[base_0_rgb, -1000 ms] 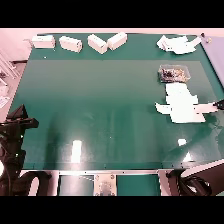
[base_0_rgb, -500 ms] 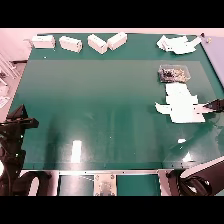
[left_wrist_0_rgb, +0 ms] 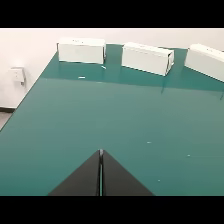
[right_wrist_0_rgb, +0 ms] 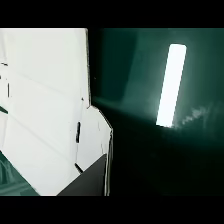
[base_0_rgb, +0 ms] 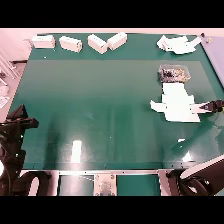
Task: Fold the box and place the chain.
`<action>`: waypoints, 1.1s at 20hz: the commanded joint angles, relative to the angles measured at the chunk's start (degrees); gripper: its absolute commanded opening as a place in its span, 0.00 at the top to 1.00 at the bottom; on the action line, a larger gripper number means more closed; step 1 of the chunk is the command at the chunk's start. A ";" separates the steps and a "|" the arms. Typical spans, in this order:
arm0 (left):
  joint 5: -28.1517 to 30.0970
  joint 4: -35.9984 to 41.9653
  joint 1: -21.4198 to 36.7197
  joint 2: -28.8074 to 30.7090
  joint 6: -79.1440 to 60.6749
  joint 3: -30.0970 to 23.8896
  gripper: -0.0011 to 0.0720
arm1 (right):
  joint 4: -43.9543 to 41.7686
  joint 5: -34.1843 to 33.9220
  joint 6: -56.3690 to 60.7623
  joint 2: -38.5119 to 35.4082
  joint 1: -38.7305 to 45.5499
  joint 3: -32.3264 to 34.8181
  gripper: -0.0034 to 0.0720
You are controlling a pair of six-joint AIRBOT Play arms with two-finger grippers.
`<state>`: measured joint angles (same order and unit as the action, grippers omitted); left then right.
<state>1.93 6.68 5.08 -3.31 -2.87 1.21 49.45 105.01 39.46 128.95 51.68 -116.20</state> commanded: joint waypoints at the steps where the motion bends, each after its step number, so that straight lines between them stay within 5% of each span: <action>1: 0.02 -0.02 0.00 0.02 0.00 -0.02 0.95 | -6.47 0.59 3.63 -0.42 -1.14 0.33 0.94; 12: 0.02 -0.02 0.02 0.02 0.00 -0.02 0.95 | -10.93 0.59 11.54 -7.74 -18.01 0.57 0.94; 16: 0.02 -0.02 0.00 0.02 0.00 -0.02 0.95 | -19.85 0.57 15.15 -10.08 -25.00 1.16 0.94; 22: 0.02 -0.02 0.02 0.02 0.00 0.07 0.95 | -24.63 -2.23 14.29 -15.93 -34.99 15.43 0.94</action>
<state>1.96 6.68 5.08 -3.31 -2.85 1.21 27.70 104.99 53.63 115.42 21.15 -106.63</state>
